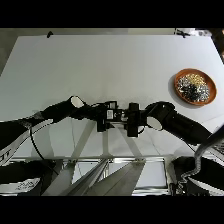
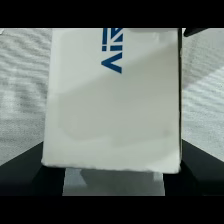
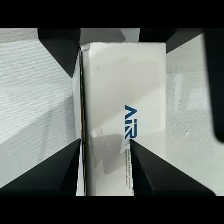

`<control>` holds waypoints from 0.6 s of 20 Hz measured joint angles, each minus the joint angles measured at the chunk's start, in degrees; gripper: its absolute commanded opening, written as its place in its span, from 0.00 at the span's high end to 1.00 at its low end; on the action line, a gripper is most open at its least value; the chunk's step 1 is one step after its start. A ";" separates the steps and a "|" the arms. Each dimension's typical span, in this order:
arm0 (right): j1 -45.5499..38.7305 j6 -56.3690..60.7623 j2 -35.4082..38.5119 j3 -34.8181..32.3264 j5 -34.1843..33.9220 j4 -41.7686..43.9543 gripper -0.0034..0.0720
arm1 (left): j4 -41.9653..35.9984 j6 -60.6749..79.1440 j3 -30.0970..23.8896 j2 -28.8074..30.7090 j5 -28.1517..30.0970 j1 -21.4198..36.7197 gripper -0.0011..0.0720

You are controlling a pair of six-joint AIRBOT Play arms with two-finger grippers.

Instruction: Fold the box and place the chain.

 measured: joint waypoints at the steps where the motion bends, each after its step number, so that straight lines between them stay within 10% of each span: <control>1: 0.00 0.02 0.04 -0.02 -0.55 -0.04 0.50 | -0.02 -0.04 0.00 0.00 -0.02 0.00 0.45; 10: 0.00 0.17 6.54 -0.02 -4.48 0.72 0.55 | 0.04 0.09 0.00 0.00 -0.02 0.00 0.45; 12: -0.17 1.20 7.93 -0.04 -3.91 3.13 0.95 | 0.04 0.09 0.00 0.00 -0.02 0.00 0.45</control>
